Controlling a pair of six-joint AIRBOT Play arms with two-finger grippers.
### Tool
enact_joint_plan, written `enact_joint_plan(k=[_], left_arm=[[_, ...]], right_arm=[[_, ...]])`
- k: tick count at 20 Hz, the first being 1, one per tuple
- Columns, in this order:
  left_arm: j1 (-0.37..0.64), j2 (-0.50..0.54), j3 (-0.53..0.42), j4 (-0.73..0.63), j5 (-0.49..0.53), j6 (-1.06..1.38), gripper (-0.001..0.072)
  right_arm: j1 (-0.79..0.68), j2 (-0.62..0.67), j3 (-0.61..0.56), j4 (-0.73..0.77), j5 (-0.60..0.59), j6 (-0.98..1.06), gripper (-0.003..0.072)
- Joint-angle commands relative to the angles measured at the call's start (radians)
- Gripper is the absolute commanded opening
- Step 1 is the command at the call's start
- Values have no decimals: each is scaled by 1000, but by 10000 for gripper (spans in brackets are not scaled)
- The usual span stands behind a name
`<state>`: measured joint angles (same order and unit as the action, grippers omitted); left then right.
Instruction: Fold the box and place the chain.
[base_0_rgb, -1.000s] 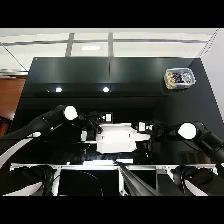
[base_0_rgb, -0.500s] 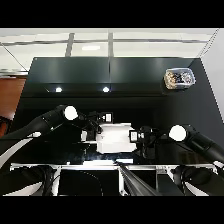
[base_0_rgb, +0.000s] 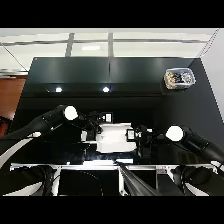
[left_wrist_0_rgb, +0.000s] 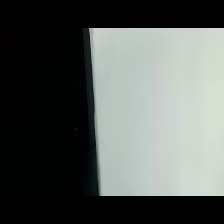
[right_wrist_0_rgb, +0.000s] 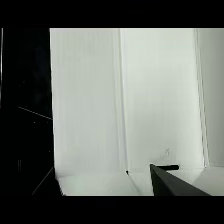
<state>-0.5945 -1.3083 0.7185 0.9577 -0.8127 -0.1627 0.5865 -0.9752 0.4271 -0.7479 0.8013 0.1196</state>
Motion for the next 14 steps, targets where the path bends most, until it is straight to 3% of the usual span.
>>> enact_joint_plan(k=[1,14], left_arm=[[0,0,1,0,0,0,25],[0,1,2,3,0,1,25]], right_arm=[[-1,3,1,32,-20,0,672],[-5,40,38,11,-121,3,672]])
